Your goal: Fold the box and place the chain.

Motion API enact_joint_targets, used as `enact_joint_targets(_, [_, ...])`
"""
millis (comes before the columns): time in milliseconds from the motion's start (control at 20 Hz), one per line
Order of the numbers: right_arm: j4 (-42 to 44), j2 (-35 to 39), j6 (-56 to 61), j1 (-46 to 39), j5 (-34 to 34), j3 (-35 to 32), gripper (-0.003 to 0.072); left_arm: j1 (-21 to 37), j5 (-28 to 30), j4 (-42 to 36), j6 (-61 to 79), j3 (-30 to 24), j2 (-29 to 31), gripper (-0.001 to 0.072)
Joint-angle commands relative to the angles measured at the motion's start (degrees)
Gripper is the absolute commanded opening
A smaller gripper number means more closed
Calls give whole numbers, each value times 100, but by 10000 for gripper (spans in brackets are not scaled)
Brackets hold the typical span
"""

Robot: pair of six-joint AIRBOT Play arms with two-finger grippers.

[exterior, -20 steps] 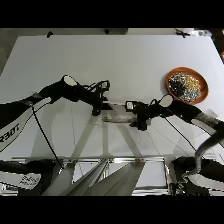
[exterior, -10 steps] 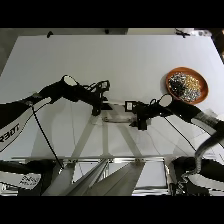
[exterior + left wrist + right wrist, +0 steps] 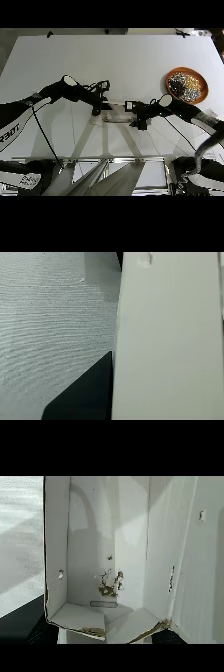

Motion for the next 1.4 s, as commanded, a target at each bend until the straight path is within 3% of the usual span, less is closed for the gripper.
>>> enact_joint_targets(0, [428, 7, 66, 2, -815, 7, 294, -4, 0, 2, 0, 2, -2, 12])
enact_joint_targets(1350, [555, 7, 20, 2, -1200, 7, 295, -4, -37, -2, -7, 2, -2, 12])
